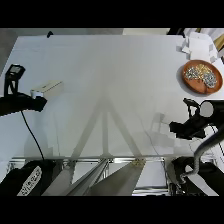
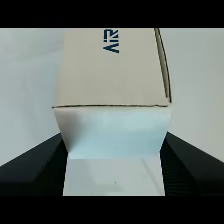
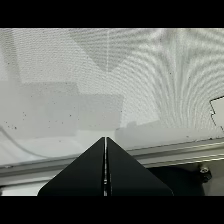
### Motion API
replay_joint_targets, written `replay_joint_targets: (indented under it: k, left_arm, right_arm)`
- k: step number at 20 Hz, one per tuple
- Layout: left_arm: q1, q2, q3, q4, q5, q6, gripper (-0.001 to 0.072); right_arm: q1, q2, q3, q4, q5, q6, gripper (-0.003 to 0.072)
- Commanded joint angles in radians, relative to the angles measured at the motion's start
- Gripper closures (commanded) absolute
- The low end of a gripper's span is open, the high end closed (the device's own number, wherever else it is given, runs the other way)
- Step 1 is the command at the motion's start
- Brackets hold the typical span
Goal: Fold the box and place the chain.
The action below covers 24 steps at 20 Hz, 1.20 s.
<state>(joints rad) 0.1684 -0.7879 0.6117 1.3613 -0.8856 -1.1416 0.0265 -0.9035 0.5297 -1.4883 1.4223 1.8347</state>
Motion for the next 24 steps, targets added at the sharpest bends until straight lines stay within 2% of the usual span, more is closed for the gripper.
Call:
replay_joint_targets:
  k: [1,8,9,11,12,15,17,19,24]
  left_arm:
    - [0.111,0.009,-0.039,0.034,-0.023,-0.072,0.0707]
    - [0.119,0.002,-0.164,0.075,-0.056,-0.076,0.07]
    - [0.119,0.003,-0.175,0.076,-0.069,-0.076,0.0649]
    - [0.117,0.003,-0.18,0.077,-0.103,-0.074,0.0149]
    - [0.117,0.003,-0.18,0.086,-0.117,-0.075,0.0064]
    - [0.117,0.006,-0.18,0.099,-0.132,-0.075,0.0062]
    - [0.117,0.007,-0.179,0.09,-0.137,-0.075,0.0005]
    - [0.116,0.029,-0.179,0.072,-0.137,-0.074,0.0005]
    - [0.116,0.216,-0.179,0.07,-0.182,-0.075,0.0011]
  right_arm:
    - [-0.001,0.0,0.0,0.0,0.0,0.0,0.067]
    - [-0.001,0.0,0.0,0.0,0.0,0.0,0.067]
    - [-0.001,0.0,0.0,0.0,0.0,0.0,0.067]
    - [-0.001,0.0,0.0,0.0,0.0,0.0,0.067]
    - [-0.001,0.0,0.0,0.0,0.0,0.0,0.067]
    - [-0.001,0.0,0.0,0.0,0.0,0.0,0.067]
    - [-0.001,0.0,0.0,0.0,0.0,0.0,0.067]
    - [-0.001,0.0,0.0,0.0,0.0,0.0,0.067]
    - [-0.001,0.0,0.0,0.0,0.0,0.0,0.067]
